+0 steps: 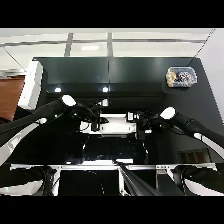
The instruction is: Fold the box and place the chain.
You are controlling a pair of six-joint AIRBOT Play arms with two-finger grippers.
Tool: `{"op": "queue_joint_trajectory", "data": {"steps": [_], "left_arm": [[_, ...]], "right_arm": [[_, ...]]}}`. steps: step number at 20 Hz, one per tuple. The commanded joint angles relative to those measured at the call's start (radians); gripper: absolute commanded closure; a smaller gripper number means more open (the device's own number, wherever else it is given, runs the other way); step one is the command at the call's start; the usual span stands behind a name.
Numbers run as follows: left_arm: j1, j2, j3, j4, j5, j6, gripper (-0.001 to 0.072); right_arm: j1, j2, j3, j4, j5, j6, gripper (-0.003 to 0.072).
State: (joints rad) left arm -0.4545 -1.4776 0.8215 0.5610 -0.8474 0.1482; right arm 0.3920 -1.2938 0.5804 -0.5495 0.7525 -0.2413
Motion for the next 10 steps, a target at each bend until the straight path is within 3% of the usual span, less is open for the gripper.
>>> {"op": "queue_joint_trajectory", "data": {"steps": [1, 10], "left_arm": [[0.000, 0.000, 0.001, 0.003, 0.002, 0.001, 0.0681], [0.000, 0.000, 0.001, 0.003, 0.002, 0.001, 0.0681]], "right_arm": [[0.001, -0.002, 0.002, -0.020, -0.005, 0.021, -0.0018], [0.001, -0.002, 0.002, -0.020, -0.009, 0.025, -0.0018]]}}
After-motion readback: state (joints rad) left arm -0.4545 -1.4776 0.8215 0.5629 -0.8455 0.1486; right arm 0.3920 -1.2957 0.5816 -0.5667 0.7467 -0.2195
